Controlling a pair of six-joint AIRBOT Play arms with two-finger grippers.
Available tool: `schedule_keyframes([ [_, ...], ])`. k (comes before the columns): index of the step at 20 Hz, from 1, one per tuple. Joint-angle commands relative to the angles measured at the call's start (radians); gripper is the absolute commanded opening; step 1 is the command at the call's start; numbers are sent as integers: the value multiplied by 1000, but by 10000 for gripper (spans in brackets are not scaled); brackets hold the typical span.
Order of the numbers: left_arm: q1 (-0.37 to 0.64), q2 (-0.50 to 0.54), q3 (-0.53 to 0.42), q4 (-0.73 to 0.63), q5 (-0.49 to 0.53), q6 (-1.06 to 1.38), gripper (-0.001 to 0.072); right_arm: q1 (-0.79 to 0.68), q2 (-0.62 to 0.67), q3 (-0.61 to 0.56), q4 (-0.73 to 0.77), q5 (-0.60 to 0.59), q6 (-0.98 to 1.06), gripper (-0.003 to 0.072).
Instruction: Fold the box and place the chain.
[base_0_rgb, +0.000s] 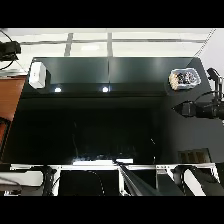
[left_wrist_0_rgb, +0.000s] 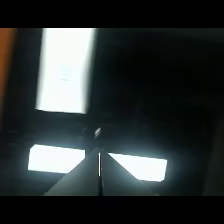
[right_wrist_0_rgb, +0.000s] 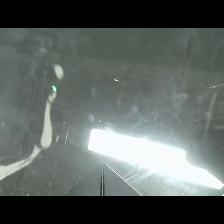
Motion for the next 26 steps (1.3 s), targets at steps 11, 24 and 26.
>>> schedule_keyframes([
  [11,-463,841,-1238,-32,734,0,28,115,191,-234,-101,-608,-60,23],
  [24,-463,842,-1238,-34,741,0,28,115,191,-234,-101,-606,-60,24],
  [26,-463,842,-1238,-34,742,0,28,115,191,-234,-101,-606,-60,23],
])
